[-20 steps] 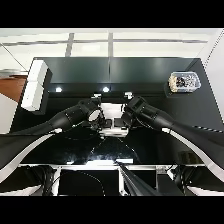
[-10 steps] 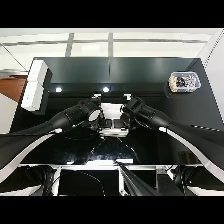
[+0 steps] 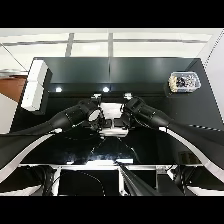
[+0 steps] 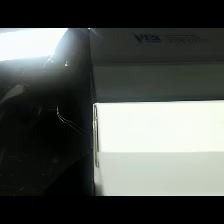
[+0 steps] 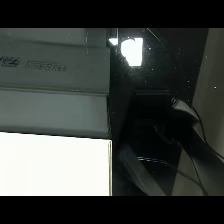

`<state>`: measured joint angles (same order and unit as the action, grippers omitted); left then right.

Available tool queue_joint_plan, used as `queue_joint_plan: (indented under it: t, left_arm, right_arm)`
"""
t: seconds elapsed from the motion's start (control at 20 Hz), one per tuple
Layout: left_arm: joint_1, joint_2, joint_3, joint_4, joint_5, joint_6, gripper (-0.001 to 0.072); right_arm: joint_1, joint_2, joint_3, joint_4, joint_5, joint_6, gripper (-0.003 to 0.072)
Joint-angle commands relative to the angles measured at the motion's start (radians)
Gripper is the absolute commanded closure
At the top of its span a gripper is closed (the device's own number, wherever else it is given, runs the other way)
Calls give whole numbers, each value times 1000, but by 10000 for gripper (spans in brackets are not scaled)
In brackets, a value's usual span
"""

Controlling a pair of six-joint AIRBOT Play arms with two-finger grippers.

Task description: Fold the box and place the chain.

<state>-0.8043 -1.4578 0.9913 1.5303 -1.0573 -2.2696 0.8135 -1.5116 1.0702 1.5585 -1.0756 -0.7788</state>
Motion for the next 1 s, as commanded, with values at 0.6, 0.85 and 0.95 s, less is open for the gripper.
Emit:
queue_joint_plan:
  t: [0.6,0.85,0.95]
  left_arm:
    - [1,0,0,-2,1,3,683]
    - [1,0,0,-2,2,3,683]
    - [1,0,0,-2,2,3,683]
  right_arm:
    - [-119,333,0,-45,-194,-342,183]
    - [-434,541,0,-303,-158,-423,183]
    - [-623,516,-1,-301,-59,-464,180]
